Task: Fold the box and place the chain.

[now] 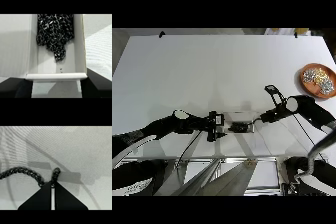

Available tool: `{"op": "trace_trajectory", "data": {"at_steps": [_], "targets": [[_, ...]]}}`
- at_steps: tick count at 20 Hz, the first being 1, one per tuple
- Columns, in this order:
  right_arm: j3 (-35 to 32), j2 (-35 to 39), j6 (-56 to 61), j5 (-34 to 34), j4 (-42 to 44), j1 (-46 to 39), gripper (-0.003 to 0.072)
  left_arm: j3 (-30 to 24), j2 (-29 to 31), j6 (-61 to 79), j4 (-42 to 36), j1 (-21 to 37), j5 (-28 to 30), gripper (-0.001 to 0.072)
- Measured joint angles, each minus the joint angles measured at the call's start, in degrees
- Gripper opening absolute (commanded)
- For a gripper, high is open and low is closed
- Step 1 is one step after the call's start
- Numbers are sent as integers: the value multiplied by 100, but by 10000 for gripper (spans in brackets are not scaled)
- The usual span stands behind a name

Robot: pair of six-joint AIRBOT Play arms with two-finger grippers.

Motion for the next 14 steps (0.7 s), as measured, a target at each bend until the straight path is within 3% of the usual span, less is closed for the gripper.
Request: {"op": "trace_trajectory", "data": {"at_steps": [3,10,14], "targets": [[0,431,2,26,90,195,15,0,0,0,-2,-2,0,272],[0,2341,-31,481,195,431,15,0,0,0,-2,0,-2,272],[-2,3449,-308,758,1296,452,16,0,0,0,-2,0,-2,272]]}}
